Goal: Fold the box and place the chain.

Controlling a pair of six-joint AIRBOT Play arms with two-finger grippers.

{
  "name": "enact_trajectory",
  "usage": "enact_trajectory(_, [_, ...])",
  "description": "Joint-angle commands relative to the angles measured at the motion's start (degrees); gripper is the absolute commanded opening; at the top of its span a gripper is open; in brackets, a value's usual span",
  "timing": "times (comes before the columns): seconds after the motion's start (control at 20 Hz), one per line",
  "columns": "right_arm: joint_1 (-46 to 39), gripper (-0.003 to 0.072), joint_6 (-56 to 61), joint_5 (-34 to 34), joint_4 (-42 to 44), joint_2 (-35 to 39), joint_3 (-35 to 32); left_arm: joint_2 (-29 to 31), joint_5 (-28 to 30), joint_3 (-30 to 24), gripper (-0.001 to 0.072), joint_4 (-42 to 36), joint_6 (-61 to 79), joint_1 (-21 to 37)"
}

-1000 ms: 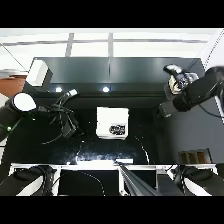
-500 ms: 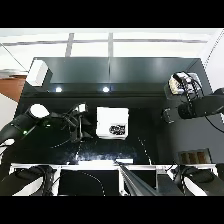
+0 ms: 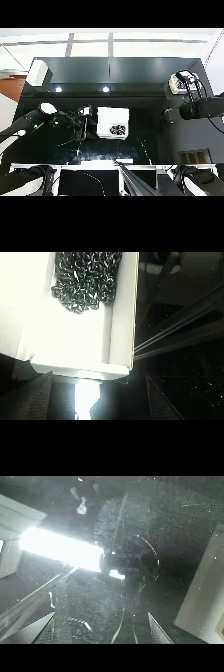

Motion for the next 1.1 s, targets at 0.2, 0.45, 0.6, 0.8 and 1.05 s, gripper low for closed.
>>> enact_trajectory(0.2, [0.0,0.0707,-0.37,0.02,0.85,0.11,0.0,-1.01,1.46,0.46,0.0707,-0.13,2.23,0.94])
enact_trajectory(0.45, [0.0,0.0707,-0.33,0.11,0.81,0.11,0.0,-1.55,1.27,2.34,0.0706,-0.61,2.62,2.08])
enact_trajectory(0.6, [0.0,0.0707,-0.33,0.04,0.63,0.11,0.0,-3.43,-0.68,2.78,0.0706,-0.11,2.62,0.55])
enact_trajectory(0.8, [0.0,0.0706,-0.33,0.04,0.57,0.11,0.0,-3.45,-0.79,2.8,0.0706,0.13,2.58,0.17])
enact_trajectory(1.05, [0.0,0.0706,-0.33,0.04,0.57,0.11,0.0,-3.45,-0.96,2.78,0.0706,3.08,2.51,0.15])
